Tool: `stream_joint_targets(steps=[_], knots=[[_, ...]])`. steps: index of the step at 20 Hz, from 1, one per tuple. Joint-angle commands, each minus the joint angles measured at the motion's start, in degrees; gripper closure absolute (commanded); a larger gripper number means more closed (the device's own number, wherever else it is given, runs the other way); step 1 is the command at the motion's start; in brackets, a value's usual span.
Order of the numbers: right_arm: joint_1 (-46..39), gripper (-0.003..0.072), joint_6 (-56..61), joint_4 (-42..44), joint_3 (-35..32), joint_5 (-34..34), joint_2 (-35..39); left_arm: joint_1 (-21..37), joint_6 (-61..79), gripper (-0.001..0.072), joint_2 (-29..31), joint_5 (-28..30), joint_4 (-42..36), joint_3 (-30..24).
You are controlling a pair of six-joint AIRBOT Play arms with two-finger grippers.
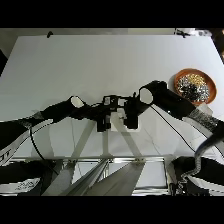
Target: Fold the box and place the chain.
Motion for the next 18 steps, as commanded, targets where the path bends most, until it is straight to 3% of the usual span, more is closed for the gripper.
stream_joint_targets(steps=[1, 7, 9, 18], knots=[[0.7, 0.0146, -0.1, -2.1, -0.9, -0.1, 1.9, 0.0, 0.0, 0.0317, 0.0, 0.1, 0.0, 0.0], [4.0, 0.0193, 0.0, -2.1, -8.3, -9.9, 8.4, 0.0, 0.0, 0.0317, 0.0, 0.0, 0.0, 0.0], [4.8, 0.0289, 0.0, -2.0, -8.7, -10.6, 8.4, 0.0, 0.0, 0.0317, 0.0, 0.0, 0.0, 0.0], [4.7, 0.0349, 0.6, -2.4, -8.7, -9.6, 8.4, 0.0, 0.0, 0.0317, 0.0, 0.0, 0.0, 0.0]])
